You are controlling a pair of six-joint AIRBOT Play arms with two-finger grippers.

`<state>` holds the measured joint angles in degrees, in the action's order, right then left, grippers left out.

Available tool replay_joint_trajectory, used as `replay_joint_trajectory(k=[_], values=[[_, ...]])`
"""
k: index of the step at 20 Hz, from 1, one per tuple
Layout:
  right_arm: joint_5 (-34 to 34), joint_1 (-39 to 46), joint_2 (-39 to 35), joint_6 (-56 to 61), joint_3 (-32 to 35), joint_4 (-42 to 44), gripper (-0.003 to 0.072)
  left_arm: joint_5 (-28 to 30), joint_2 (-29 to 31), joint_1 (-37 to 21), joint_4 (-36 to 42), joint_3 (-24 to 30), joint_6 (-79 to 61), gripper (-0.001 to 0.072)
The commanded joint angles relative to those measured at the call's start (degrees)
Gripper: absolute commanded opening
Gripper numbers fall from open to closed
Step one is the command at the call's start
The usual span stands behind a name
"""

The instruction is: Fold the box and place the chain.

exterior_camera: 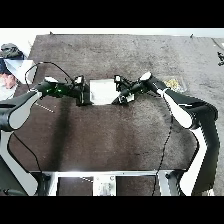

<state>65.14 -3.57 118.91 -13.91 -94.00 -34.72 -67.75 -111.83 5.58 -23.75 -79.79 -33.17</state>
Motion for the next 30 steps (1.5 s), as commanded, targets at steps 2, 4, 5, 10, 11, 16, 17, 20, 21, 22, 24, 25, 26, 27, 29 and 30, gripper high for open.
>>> replay_joint_trajectory(k=[2,4,5,10,11,16,17,20,21,22,24,25,26,27,29,30], values=[[0.02,-0.04,0.02,0.02,-0.02,0.0,0.0376,5.2,-0.48,0.81,0.26,-0.09,-1.88,0.072],[0.02,-0.04,0.02,0.02,-0.02,0.0,0.0376,5.22,-1.33,0.81,0.35,-0.09,-2.08,0.072],[0.02,-0.04,0.02,0.02,-0.02,0.0,0.0376,5.01,-1.51,0.81,0.63,-0.09,-2.99,0.072],[0.0,-0.04,0.02,0.02,-0.02,0.0,0.0376,5.33,-1.6,0.79,2.05,-0.09,-1.29,0.072],[0.02,-0.04,0.02,0.02,-0.02,0.0,0.0376,5.33,-1.64,0.79,2.05,-0.09,-1.27,0.072],[0.02,-0.04,0.02,0.02,-0.02,0.0,0.0376,5.57,-1.88,0.79,2.16,-0.11,-0.33,0.0717],[0.02,-0.04,0.02,0.02,-0.02,0.0,0.0376,5.31,-1.88,0.81,2.16,-0.15,-0.42,0.0717],[0.02,-0.04,0.02,0.02,-0.02,0.0,0.0376,2.21,-1.88,0.81,2.23,-1.4,-0.31,0.0718],[0.02,-0.04,0.02,0.02,-0.02,0.0,0.0376,1.7,-1.88,0.79,2.29,-1.53,-0.28,0.0718],[0.0,-0.04,0.02,0.02,-0.02,0.0,0.0377,1.95,-1.88,0.79,2.14,-1.51,-0.2,0.0718],[0.02,-0.04,0.02,0.02,-0.02,0.0,0.0376,2.69,-2.4,0.79,2.03,-1.7,0.11,0.0718],[0.02,-0.04,0.02,0.02,-0.02,0.0,0.0376,2.75,-2.6,0.81,2.03,-1.75,0.07,0.0718],[0.02,-0.04,0.02,0.02,-0.02,0.0,0.0377,2.78,-2.71,0.81,2.16,-1.75,0.0,0.0717],[0.0,-0.04,0.02,0.02,-0.02,0.0,0.0376,2.95,-2.78,1.03,2.12,-1.75,-0.28,0.0717],[0.02,-0.04,0.02,0.02,-0.02,0.0,0.0377,3.19,-2.8,1.16,2.14,-1.75,-0.33,0.0718],[0.02,-0.04,0.02,0.02,-0.02,0.0,0.0376,3.23,-2.82,1.16,2.14,-1.75,-0.35,0.0718]])
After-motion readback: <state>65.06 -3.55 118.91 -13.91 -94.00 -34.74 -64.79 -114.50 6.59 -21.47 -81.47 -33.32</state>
